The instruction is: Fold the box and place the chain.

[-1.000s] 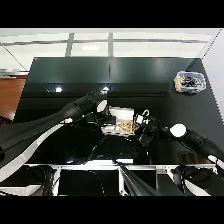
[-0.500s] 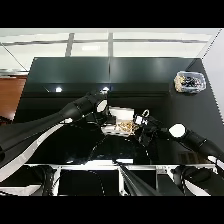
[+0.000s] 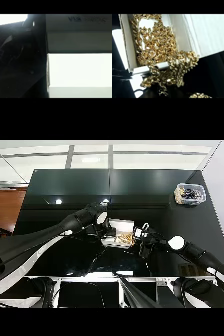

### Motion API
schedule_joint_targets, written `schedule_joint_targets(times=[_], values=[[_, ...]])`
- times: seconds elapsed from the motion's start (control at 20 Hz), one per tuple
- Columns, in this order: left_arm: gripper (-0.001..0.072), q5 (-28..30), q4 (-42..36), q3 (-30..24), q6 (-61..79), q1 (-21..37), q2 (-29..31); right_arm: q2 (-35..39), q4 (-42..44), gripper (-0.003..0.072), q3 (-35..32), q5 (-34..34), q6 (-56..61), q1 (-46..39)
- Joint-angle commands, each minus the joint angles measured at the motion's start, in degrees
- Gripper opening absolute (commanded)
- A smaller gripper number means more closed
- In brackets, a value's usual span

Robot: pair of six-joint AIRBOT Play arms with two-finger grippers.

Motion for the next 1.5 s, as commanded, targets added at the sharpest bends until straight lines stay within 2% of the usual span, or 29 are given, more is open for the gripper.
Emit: schedule_joint_targets(times=[0.0, 0.25, 0.45, 0.65, 0.8, 0.9, 1.05, 1.2, 1.3, 1.45], values=[[0.0029, 0.0, 0.0, 0.0, 0.0, 0.0, 0.0, 0.0, 0.2, 0.0015, 0.1, 0.3, 2.6, 0.0], [0.0029, 0.0, 0.0, 0.0, 0.0, 0.0, 0.0, 3.0, -0.4, 0.0015, 0.2, 1.9, 13.5, -0.4], [0.0029, 0.0, 0.0, 0.0, 0.0, 0.0, 0.0, 9.2, -7.7, 0.0016, 3.8, 10.5, 26.5, -3.6], [0.0029, 0.1, 0.0, 0.0, 0.0, 0.0, 0.0, 13.0, -12.6, 0.0016, 13.1, 23.5, 40.7, -8.7], [0.0029, 0.1, 0.0, 0.0, 0.0, 0.0, 0.0, 13.1, -12.4, 0.0016, 22.9, 32.4, 51.2, -10.6], [0.0029, 0.1, 0.0, 0.0, 0.0, 0.0, 0.0, 13.1, -10.0, 0.0016, 29.4, 35.5, 54.7, -10.6], [0.0029, 0.2, 0.0, 0.0, 0.0, 0.0, 0.0, 13.1, -2.5, 0.0016, 37.7, 35.9, 56.1, -10.7], [0.0029, 0.2, 0.0, 0.0, 0.0, 0.0, 0.0, 13.1, 1.0, 0.0016, 44.6, 35.9, 57.9, -10.7], [0.0029, 0.2, 0.0, 0.0, 0.0, 0.0, 0.0, 13.1, 1.3, 0.0016, 47.6, 35.9, 60.2, -10.7], [0.0029, 0.2, 0.0, 0.0, 0.0, 0.0, 0.0, 13.1, 6.6, 0.0016, 49.2, 34.9, 60.4, -10.7]])
